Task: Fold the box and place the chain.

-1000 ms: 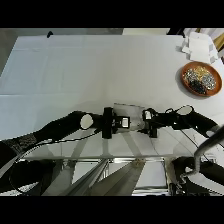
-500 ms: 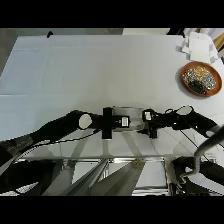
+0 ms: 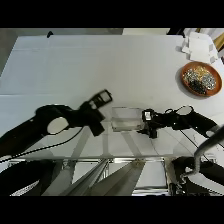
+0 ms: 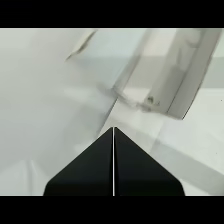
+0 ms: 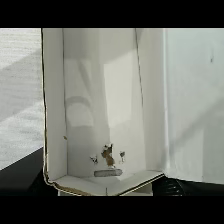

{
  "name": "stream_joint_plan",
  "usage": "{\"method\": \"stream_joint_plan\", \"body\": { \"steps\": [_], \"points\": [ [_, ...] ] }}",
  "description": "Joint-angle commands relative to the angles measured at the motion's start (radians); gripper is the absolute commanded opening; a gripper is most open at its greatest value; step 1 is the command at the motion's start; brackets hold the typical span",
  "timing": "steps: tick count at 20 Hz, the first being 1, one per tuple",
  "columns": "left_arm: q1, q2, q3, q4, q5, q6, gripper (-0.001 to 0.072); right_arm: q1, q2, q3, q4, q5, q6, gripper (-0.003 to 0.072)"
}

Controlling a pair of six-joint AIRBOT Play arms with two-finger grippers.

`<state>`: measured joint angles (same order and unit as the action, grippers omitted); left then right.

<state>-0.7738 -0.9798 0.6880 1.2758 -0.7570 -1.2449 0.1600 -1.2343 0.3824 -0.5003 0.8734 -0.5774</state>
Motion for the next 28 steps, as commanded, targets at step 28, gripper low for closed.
{"method": "stream_joint_plan", "body": {
  "steps": [28],
  "points": [
    [0.113,-0.201,-0.188,-0.589,0.159,-0.142,0.0007,0.0,0.0,0.0,0.0,0.0,0.001,0.0434]
  ]
}}
